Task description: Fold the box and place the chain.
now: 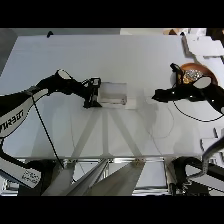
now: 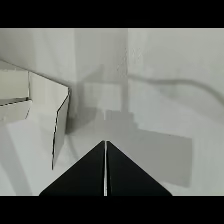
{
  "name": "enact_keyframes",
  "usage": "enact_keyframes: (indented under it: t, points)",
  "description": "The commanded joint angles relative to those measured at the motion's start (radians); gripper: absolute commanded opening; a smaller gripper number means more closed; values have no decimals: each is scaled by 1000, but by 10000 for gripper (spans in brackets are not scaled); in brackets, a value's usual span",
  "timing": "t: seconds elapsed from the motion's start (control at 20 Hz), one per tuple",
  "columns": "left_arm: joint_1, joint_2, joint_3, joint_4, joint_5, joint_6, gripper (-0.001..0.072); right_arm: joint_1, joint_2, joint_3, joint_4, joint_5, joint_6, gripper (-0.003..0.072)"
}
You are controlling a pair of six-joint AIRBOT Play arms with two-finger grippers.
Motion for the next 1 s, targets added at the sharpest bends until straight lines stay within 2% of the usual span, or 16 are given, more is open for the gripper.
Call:
enact_keyframes:
  t: [0.0,0.15,0.35,0.6,0.8,0.85,0.95]
  points:
    - [0,0,0,0,0,0,275,53,-88,-7,48,29,53,4]
    - [0,0,0,0,0,0,275,113,-133,-7,82,-20,54,4]
    - [0,0,0,0,0,0,275,156,-166,-7,226,-70,-1,3]
    - [0,0,0,0,0,0,275,193,-181,-6,364,-62,-85,3]
    - [0,0,0,0,0,0,275,193,-152,-6,386,-71,-86,9]
    - [0,0,0,0,0,0,275,194,-142,-6,391,-71,-86,17]
    - [0,0,0,0,0,0,275,196,-116,-6,400,-76,-84,109]
